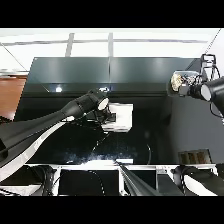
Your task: Fold the box and place the chain.
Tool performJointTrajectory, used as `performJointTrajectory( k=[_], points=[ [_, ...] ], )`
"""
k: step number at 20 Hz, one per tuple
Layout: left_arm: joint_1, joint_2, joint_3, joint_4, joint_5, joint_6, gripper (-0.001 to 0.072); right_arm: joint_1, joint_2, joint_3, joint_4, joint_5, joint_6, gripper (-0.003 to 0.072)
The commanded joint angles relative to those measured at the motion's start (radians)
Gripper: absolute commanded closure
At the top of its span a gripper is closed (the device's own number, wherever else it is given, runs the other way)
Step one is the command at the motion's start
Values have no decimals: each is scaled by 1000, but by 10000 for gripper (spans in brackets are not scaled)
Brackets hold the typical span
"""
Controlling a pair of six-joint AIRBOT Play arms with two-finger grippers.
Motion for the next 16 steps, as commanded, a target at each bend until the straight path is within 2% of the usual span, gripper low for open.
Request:
performJointTrajectory(
  k=[1,4,5,7,9,16],
  points=[
    [1,0,1,0,3,0,682,-145,-199,183,299,-74,-27,-34],
    [1,0,1,0,1,0,683,-204,-415,478,465,132,15,-34],
    [1,0,1,0,1,0,683,-226,-486,573,499,220,66,65],
    [3,0,1,0,4,0,683,-261,-587,687,550,301,132,91],
    [5,0,1,0,3,0,682,-279,-641,730,596,283,136,91],
    [5,0,1,0,2,0,683,-285,-727,734,609,227,150,91]
  ],
)
